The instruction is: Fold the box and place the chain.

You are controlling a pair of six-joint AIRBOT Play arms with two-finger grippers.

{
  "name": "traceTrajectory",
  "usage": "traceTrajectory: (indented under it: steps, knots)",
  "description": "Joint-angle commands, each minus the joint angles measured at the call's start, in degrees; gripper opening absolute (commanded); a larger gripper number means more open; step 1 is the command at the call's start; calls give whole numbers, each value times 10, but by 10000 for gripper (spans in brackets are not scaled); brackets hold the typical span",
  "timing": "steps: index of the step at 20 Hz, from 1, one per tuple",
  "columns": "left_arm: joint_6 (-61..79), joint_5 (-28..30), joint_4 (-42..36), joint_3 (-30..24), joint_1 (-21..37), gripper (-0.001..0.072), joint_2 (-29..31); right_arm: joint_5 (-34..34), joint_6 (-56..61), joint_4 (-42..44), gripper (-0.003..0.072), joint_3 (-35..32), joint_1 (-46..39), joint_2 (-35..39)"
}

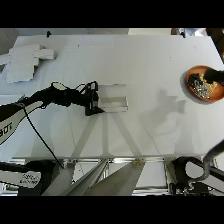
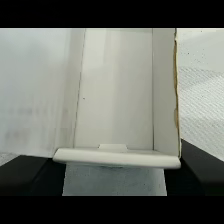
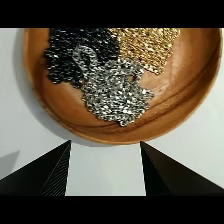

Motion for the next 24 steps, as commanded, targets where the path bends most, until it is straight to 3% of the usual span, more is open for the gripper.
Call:
traceTrajectory:
  steps: [1, 10, 12, 14, 17, 19, 24]
  knots:
    - [0, 0, 0, 0, 0, 566, 0, -11, -50, 28, 526, 0, -74, -71]
    - [0, 0, 0, 0, 0, 566, 0, -112, -60, 61, 522, 1, -67, -175]
    - [0, 0, 0, 0, 0, 566, 0, -120, -60, 60, 492, 1, -55, -191]
    - [0, 0, 0, 0, 0, 566, 0, -123, -58, 57, 375, 0, -44, -200]
    - [0, 0, 0, 0, 0, 566, 0, -115, -56, 42, 130, 1, -38, -200]
    - [0, 0, 0, 0, 0, 566, 0, -95, -54, 35, 18, 1, -34, -195]
    - [0, 0, 0, 0, 0, 566, 0, -52, -57, 15, 19, 1, -22, -127]
